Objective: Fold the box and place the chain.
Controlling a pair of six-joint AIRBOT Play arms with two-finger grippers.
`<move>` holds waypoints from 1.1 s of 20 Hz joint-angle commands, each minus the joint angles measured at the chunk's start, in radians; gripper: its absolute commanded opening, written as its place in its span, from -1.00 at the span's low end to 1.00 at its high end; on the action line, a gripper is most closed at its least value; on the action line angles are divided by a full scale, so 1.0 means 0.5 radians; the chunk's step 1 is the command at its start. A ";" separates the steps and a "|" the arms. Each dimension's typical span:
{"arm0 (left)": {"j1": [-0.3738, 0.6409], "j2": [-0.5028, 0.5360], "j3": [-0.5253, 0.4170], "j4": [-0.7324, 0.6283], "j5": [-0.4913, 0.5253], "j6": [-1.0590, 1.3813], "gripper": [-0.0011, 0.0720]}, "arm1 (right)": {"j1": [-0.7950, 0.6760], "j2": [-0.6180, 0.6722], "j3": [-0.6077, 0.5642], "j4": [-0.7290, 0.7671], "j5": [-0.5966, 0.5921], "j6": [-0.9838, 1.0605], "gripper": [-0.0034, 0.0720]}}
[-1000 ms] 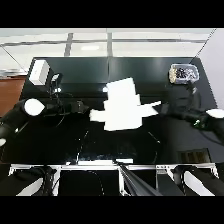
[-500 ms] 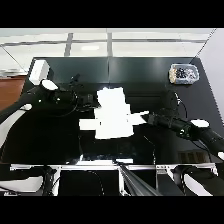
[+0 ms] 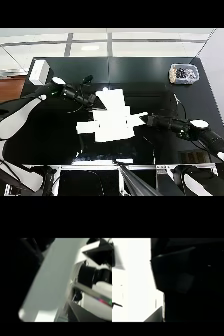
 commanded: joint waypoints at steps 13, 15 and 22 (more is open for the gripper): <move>-0.061 -0.075 0.169 0.365 -0.336 0.313 -0.90 | 0.002 0.001 -0.001 -0.035 -0.015 -0.047 -0.88; -0.057 -0.072 0.182 0.363 -0.332 0.312 -0.90 | 0.002 0.002 0.021 -0.039 -0.020 -0.054 -0.62; -0.136 0.169 0.143 0.550 -0.205 0.162 -0.92 | -0.179 0.002 0.645 -1.153 0.432 0.146 0.97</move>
